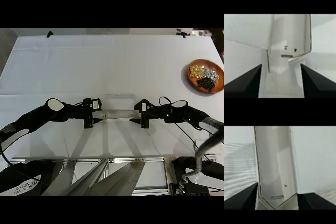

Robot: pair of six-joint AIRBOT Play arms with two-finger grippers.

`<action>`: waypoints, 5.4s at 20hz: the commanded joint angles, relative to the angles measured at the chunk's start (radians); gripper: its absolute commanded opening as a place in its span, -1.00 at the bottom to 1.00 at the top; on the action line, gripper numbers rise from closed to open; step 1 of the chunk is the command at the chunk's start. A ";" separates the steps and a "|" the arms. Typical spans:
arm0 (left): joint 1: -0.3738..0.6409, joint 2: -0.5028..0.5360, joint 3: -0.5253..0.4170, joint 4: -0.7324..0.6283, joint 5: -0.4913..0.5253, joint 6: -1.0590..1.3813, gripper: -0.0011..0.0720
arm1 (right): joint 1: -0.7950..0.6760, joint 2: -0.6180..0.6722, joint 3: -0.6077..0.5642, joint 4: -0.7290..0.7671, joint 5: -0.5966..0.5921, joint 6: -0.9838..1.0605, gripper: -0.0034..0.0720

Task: Fold the box and place the chain.

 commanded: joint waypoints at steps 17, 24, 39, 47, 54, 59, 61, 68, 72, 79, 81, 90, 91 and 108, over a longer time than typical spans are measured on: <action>0.037 -0.067 0.001 0.159 -0.025 -0.096 -0.23 | 0.000 0.001 0.001 -0.005 0.005 -0.004 0.17; 0.037 -0.063 0.001 0.101 0.001 -0.144 -0.19 | 0.000 0.001 0.001 -0.005 0.005 -0.004 0.17; 0.145 0.058 0.001 0.124 -0.053 -0.138 0.94 | 0.000 0.001 0.001 -0.005 0.004 -0.004 0.17; 0.163 0.131 0.001 0.142 -0.085 -0.169 0.35 | 0.000 0.001 0.001 -0.005 0.005 -0.004 0.17; 0.034 0.059 0.001 0.220 -0.066 -0.143 0.10 | 0.000 0.001 0.001 -0.005 0.005 -0.004 0.17; 0.034 0.034 0.001 0.178 -0.061 -0.142 0.10 | 0.000 0.001 0.001 -0.005 0.005 -0.004 0.17; 0.034 0.033 0.001 0.174 -0.043 -0.142 0.10 | 0.000 0.001 0.001 -0.005 0.005 -0.004 0.17; 0.024 0.005 0.001 0.043 -0.027 -0.030 0.10 | 0.000 0.001 0.001 -0.005 0.005 -0.004 0.17; -0.006 -0.004 0.001 0.019 -0.022 -0.008 0.10 | 0.000 0.001 0.001 -0.005 0.005 -0.004 0.17; -0.010 -0.003 0.001 0.018 -0.038 -0.020 -0.31 | 0.000 0.001 0.001 -0.005 0.004 -0.004 0.17; -0.010 -0.003 0.001 0.002 -0.041 -0.061 -0.36 | 0.000 0.001 0.001 -0.005 0.004 -0.004 0.17; -0.010 0.000 0.024 -0.037 -0.059 -0.198 -0.42 | 0.000 0.001 0.001 -0.005 0.005 -0.004 0.17; -0.010 0.000 0.029 -0.037 -0.059 -0.209 -0.49 | 0.000 0.001 0.001 -0.005 0.005 -0.004 0.17; -0.010 0.004 0.037 0.281 -0.010 -0.156 -0.02 | 0.000 0.001 0.001 -0.005 0.005 -0.004 0.17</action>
